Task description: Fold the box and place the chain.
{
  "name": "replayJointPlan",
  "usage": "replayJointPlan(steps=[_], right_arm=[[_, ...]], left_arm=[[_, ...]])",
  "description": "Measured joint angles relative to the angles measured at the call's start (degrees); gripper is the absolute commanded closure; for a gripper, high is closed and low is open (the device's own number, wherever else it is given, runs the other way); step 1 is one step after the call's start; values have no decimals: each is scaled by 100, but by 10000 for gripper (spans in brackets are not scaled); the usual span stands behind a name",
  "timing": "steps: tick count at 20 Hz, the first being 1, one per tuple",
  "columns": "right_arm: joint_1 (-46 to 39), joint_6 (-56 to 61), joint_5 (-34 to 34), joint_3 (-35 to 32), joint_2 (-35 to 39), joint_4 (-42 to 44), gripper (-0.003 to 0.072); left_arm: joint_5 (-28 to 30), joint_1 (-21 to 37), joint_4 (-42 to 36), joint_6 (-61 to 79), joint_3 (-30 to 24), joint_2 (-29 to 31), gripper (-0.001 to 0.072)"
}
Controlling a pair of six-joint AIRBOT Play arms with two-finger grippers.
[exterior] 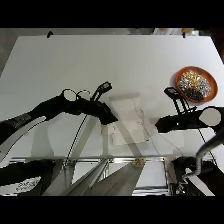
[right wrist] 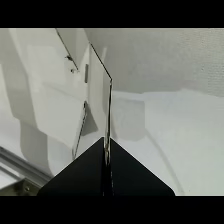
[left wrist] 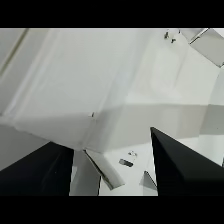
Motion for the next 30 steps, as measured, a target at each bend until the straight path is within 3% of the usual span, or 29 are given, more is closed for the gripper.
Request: replayJointPlan(steps=[9,15,17,20,21,22,23,28,30], right_arm=[[2,-15,66,0,0,2,668],[2,-17,76,0,0,0,668],[2,-17,79,0,0,0,668],[2,-17,83,0,0,0,668],[2,-17,83,0,0,0,668],[2,-20,85,0,0,0,668],[0,-20,92,0,0,0,668],[4,-20,66,-2,0,26,638],[0,-17,83,-2,0,33,435]], left_arm=[[-1373,1163,-319,398,2,-96,199],[-1646,822,-669,734,63,-509,202],[-1690,647,-907,925,70,-719,275],[-1707,516,-1071,1106,81,-887,532],[-1707,505,-1086,1121,81,-905,558],[-1679,496,-1056,1161,81,-933,672],[-1659,498,-1019,1178,81,-944,701],[-1523,546,-817,1475,81,-800,704],[-1300,529,-638,1681,83,-654,706]])
